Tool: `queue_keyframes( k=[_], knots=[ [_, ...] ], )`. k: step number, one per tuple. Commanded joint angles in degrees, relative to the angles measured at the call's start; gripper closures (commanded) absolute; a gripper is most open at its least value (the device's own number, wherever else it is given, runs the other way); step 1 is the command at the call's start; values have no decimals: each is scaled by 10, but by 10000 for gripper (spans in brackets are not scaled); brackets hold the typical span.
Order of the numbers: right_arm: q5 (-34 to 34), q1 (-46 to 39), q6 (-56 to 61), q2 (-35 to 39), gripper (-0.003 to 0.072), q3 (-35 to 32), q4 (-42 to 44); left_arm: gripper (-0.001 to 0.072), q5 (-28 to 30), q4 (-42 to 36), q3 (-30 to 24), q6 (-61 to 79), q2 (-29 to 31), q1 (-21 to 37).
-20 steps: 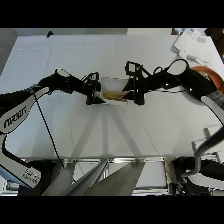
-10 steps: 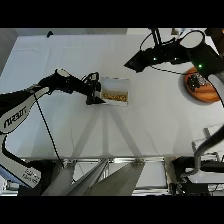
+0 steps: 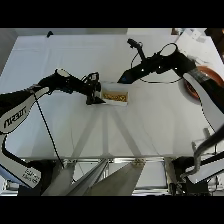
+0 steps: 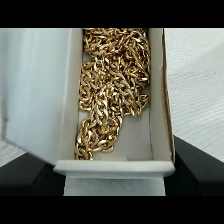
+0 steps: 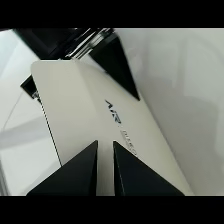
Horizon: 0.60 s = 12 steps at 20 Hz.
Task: Fold the box and place the chain.
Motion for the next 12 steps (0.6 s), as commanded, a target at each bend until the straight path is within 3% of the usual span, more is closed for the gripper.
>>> queue_keyframes(
  k=[1, 5, 6, 7, 12],
  knots=[
    [51, 18, -34, -9, 592, 1, 0, 273, 0, 0, 0, 0, 0, 0],
    [63, 45, -54, -5, 571, -3, -30, 273, 0, 0, 0, 0, 0, 0],
    [57, 50, -62, -3, 490, -4, -40, 273, 0, 0, 0, 0, 0, 0],
    [40, 55, -63, 4, 432, -7, -55, 273, 0, 0, 0, 0, 0, 0],
    [-95, 76, -164, 80, 392, -79, -98, 273, 0, 0, 0, 0, 0, 0]
  ],
)
